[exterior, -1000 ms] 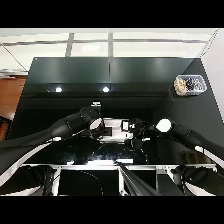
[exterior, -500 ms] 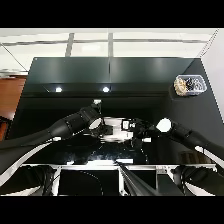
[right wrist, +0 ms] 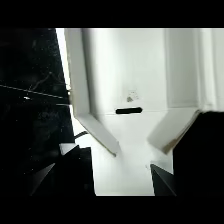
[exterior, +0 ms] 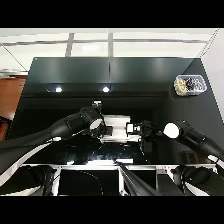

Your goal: Fold the box and place the chain.

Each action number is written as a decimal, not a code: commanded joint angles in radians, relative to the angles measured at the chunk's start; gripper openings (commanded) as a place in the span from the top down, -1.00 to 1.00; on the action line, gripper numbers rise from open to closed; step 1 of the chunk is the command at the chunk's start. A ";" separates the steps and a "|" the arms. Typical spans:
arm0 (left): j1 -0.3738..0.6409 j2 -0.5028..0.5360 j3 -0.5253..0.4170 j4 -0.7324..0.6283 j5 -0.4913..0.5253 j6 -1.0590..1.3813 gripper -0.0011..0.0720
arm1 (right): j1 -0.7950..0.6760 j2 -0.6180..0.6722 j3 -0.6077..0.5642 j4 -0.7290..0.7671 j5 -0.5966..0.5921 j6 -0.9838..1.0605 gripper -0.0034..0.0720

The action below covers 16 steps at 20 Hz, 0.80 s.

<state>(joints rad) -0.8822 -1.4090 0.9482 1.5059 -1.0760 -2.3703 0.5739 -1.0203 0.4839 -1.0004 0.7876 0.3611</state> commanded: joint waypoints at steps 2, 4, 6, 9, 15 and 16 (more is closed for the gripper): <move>-0.001 0.000 0.001 -0.003 0.014 0.007 0.89 | 0.000 0.016 0.001 0.058 -0.102 -0.072 -0.96; -0.002 0.000 0.001 -0.004 0.034 0.007 0.89 | 0.000 -0.007 0.001 0.121 -0.154 -0.116 -0.96; -0.001 0.000 0.001 -0.003 0.035 0.007 0.89 | 0.003 -0.027 0.001 0.154 -0.133 -0.130 -0.95; -0.001 0.000 0.001 -0.003 0.035 0.007 0.89 | 0.002 -0.034 0.001 0.153 -0.099 -0.180 -0.50; -0.001 0.000 0.001 -0.004 0.032 0.007 0.89 | 0.002 -0.035 0.001 0.156 -0.116 -0.213 0.02; -0.001 0.000 0.001 -0.004 0.029 0.007 0.89 | 0.002 -0.035 0.001 0.156 -0.120 -0.213 0.02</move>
<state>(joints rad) -0.8833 -1.4090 0.9482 1.5028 -1.0424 -2.3631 0.5758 -1.0546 0.4847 -0.8497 0.6804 0.1631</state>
